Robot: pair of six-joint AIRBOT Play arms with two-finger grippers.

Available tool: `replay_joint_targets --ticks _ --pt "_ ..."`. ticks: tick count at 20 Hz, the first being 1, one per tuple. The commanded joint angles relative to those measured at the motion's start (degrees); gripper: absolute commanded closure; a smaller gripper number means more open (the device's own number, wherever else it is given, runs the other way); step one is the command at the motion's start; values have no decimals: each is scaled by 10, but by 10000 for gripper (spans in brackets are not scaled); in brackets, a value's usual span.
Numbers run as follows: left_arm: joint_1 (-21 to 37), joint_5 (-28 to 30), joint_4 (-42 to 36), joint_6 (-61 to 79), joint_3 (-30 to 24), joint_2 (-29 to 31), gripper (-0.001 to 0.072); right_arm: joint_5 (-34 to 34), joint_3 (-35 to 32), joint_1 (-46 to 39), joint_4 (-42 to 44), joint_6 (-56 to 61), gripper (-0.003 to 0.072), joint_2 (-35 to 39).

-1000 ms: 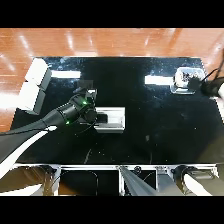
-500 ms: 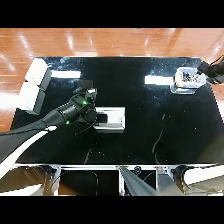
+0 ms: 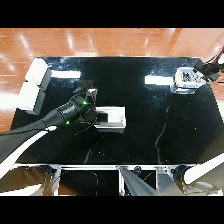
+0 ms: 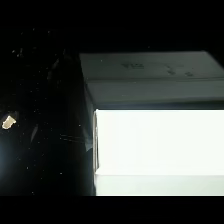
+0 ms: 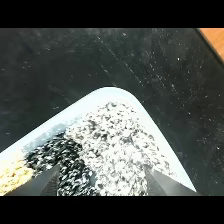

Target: Fold the box and place the chain.

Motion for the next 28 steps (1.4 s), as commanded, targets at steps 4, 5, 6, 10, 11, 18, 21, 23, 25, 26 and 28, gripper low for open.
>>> replay_joint_targets --ticks 4,5,6,10,11,18,21,23,25,26,28 --pt "1 -7 0 -1 0 0 682 -20 7 0 -16 16 143 -25" --pt "1 -8 0 -1 0 0 683 -23 7 0 -16 16 143 -26" --pt "1 -8 0 -1 0 0 683 -28 7 0 -16 16 143 -26" --pt "1 -9 0 -1 0 0 683 -33 7 0 -11 16 146 -29" --pt "1 -10 0 -1 0 0 683 -34 7 0 -9 16 148 -31" --pt "1 -12 0 -2 0 0 682 -35 8 0 6 14 664 -21" --pt "1 -13 -2 -2 0 0 683 -33 8 1 6 -6 664 21" --pt "1 -17 -2 -2 0 0 683 -32 8 1 6 -23 664 64" --pt "1 -17 0 -2 0 0 683 -30 8 2 6 -45 664 114" --pt "1 -17 1 -2 0 0 682 -30 8 2 6 -53 664 139" --pt "1 -17 0 -2 0 0 682 -30 8 3 6 -64 664 193"
